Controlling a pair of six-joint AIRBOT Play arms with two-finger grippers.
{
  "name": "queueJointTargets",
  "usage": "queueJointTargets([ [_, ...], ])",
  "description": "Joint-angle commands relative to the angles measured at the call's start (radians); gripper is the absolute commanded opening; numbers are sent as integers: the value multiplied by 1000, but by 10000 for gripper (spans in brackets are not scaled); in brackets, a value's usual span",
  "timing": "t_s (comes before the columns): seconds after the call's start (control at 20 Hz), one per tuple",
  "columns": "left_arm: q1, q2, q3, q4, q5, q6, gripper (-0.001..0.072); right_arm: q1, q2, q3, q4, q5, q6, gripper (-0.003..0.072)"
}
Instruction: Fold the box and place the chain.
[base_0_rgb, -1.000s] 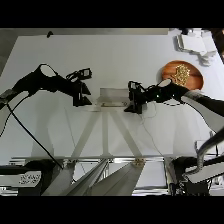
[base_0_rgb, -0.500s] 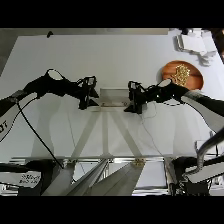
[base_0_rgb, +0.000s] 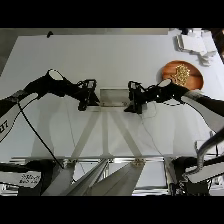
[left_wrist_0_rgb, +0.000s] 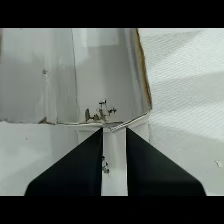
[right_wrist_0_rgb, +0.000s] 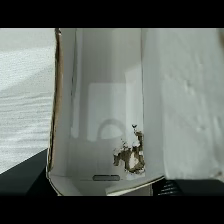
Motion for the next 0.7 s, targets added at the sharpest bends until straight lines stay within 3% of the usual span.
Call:
queueJointTargets([
  [0.0,-4,-1,0,-9,2,48,155,0,0,1,0,0,0,540],
  [0.35,-28,-26,0,-110,22,47,148,0,0,1,0,0,0,540],
  [0.45,-33,-26,0,-112,34,44,73,0,0,1,0,0,0,540],
  [0.5,-33,-26,0,-112,41,44,81,0,0,1,0,0,0,540],
  [0.65,-33,-26,0,-112,43,-8,289,0,0,1,0,0,0,540],
])
